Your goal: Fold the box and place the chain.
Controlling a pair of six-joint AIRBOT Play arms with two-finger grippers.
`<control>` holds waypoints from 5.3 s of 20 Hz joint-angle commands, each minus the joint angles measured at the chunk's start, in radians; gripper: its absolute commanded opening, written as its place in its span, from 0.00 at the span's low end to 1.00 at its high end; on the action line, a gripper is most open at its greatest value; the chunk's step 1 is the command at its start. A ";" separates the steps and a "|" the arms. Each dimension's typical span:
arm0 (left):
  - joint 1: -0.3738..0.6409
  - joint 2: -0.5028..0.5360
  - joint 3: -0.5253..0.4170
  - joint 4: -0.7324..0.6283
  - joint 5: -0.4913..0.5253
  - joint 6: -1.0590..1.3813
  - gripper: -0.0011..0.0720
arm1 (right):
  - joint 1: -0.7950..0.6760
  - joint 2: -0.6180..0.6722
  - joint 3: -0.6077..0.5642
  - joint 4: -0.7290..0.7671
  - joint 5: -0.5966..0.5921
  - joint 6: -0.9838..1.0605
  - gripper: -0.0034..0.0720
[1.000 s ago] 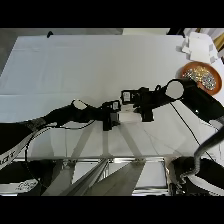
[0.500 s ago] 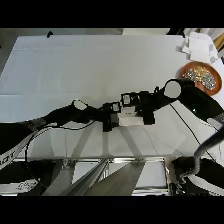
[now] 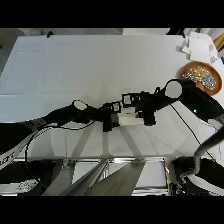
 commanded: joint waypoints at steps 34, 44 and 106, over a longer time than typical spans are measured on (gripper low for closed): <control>0.000 0.000 0.001 0.000 0.001 0.000 0.36 | 0.000 -0.005 -0.064 0.015 -0.055 0.007 0.08; 0.000 0.000 0.001 0.000 0.001 0.000 0.36 | 0.000 0.034 -0.064 0.014 -0.119 0.032 0.08; 0.000 0.000 0.001 0.000 0.001 0.000 0.36 | -0.148 0.153 -0.194 0.649 -0.138 0.026 0.06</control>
